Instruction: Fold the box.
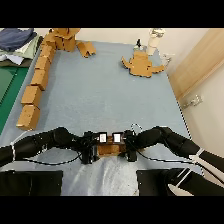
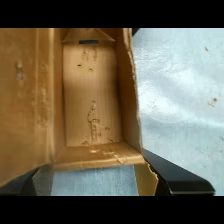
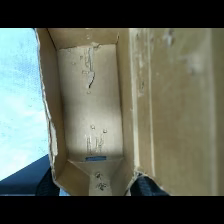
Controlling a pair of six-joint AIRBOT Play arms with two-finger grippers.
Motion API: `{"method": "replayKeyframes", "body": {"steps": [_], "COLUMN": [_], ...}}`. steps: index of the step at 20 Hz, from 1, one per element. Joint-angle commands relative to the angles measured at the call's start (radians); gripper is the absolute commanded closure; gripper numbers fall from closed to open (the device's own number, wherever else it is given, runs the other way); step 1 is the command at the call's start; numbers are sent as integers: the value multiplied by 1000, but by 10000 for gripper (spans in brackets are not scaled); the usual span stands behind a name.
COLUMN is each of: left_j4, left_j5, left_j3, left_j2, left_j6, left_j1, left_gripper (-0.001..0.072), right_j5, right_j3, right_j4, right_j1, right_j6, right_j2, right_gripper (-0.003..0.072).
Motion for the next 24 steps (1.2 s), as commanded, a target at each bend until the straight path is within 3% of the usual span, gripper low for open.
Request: {"method": "replayKeyframes", "body": {"steps": [1, 9, 14, 15, 16, 24], "left_j4": [-11, -47, -67, -66, -66, -66], "left_j5": [-25, -7, 56, 58, 58, 61], "left_j3": [0, 0, 0, 0, 0, -12], "left_j2": [-4, -20, -32, -32, -32, -31], "left_j6": [18, 25, 24, 24, 24, 24], "left_j1": [8, -6, -31, -31, -31, -23], "left_gripper": [-11, -11, -9, 77, 109, 88], "right_j5": [0, 0, 0, 0, 0, 0], "right_j3": [0, 0, 0, 0, 0, 0], "right_j4": [0, 0, 0, 0, 0, 0], "right_j1": [1, 1, 1, 1, 1, 1], "right_j6": [0, 0, 0, 0, 0, 0], "right_j2": [1, 1, 1, 1, 1, 1], "right_gripper": [181, 181, 181, 181, 181, 182]}}
